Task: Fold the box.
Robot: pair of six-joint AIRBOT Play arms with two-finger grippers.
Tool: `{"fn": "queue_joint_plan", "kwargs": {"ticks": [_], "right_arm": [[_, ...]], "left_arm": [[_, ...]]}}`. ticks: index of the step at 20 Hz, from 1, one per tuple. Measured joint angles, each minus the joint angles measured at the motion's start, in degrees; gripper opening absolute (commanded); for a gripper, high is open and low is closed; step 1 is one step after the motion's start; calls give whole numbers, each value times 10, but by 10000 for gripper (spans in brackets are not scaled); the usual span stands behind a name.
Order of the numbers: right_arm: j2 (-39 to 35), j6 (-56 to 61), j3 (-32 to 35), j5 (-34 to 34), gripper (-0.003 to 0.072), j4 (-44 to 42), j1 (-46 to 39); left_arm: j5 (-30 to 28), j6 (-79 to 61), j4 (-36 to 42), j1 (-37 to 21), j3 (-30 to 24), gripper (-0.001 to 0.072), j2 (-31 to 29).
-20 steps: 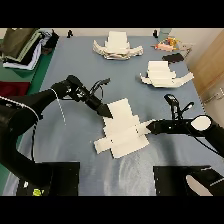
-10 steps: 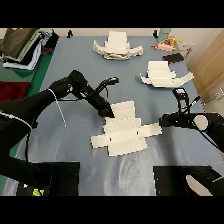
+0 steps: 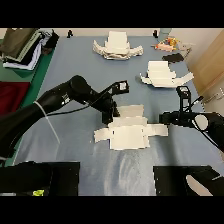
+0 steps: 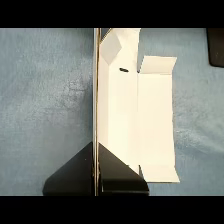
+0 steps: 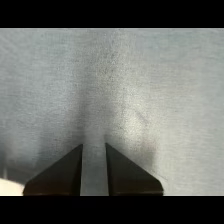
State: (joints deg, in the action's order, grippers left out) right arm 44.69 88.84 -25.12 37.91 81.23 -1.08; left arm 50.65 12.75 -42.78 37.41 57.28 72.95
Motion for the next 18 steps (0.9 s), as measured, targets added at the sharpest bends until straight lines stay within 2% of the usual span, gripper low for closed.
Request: {"fn": "queue_joint_plan", "kwargs": {"ticks": [8,10,12,15,18], "right_arm": [[0,25,0,-23,233,-5,0],[0,27,0,-25,233,-6,0],[0,27,0,-26,233,-6,0],[0,28,0,-28,233,-7,0],[0,29,0,-28,233,-7,0]], "left_arm": [[-125,-25,-30,57,-104,8,-35],[-116,-17,-37,64,-121,8,-35],[-140,-3,-33,66,-129,8,-37],[-139,21,-39,69,-134,8,-38],[-143,55,-78,69,-128,8,-51]]}}
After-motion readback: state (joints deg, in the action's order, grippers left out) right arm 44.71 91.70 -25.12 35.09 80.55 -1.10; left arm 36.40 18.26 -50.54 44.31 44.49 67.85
